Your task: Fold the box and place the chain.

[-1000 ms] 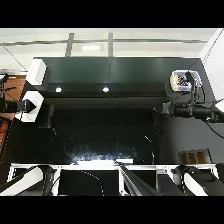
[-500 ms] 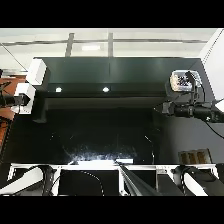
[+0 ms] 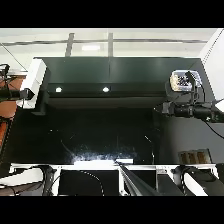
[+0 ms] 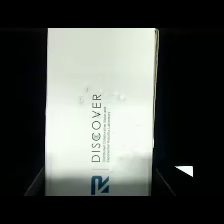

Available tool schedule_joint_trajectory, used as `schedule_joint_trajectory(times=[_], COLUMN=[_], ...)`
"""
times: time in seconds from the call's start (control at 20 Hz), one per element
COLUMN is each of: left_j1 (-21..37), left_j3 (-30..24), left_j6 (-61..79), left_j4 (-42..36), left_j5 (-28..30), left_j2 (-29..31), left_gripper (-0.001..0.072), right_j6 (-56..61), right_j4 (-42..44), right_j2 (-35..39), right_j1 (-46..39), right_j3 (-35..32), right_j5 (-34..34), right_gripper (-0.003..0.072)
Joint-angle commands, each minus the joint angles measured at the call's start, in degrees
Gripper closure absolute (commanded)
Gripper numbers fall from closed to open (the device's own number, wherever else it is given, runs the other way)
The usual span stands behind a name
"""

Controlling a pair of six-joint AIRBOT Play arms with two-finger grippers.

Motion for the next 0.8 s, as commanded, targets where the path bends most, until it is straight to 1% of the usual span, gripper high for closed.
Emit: schedule_joint_trajectory(times=[0.0, 0.25, 0.35, 0.4, 0.45, 0.5, 0.65, 0.75], left_j1=[-0.7, -0.7, -0.7, -0.8, -0.8, -0.7, -0.9, -1.3], left_j3=[2.6, 3.7, 3.7, 3.7, 3.7, 3.7, 3.7, 3.8], left_j6=[-1.6, -2.6, -2.6, -2.6, -2.6, -2.7, -2.7, -2.7], left_j4=[0.2, 0.3, 0.3, 0.4, 0.6, 0.7, 0.6, 0.6], left_j5=[1.4, 1.0, 1.9, 2.0, 2.3, 2.6, 1.3, 0.2], left_j2=[-2.4, -4.5, -4.5, -4.5, -4.5, -4.5, -2.3, 1.1], left_gripper=[0.0353, 0.0353, 0.0350, 0.0281, 0.0090, -0.0004, -0.0004, -0.0004], right_j6=[0.3, 0.5, 0.6, 0.6, 0.6, 0.7, 0.7, 0.7], right_j4=[0.0, -0.2, -0.2, -0.2, -0.2, -0.2, -0.2, -0.2], right_j2=[0.0, 0.0, 0.0, 0.0, 0.0, 0.0, 0.0, 0.0], right_j1=[0.0, 0.0, 0.0, 0.0, 0.0, 0.0, 0.0, 0.0], right_j3=[0.0, 0.0, 0.0, 0.0, 0.0, 0.0, 0.0, 0.0], right_j5=[0.0, 0.4, 0.5, 0.5, 0.5, 0.5, 0.5, 0.5], right_gripper=[0.0649, 0.0649, 0.0649, 0.0649, 0.0649, 0.0649, 0.0649, 0.0649])
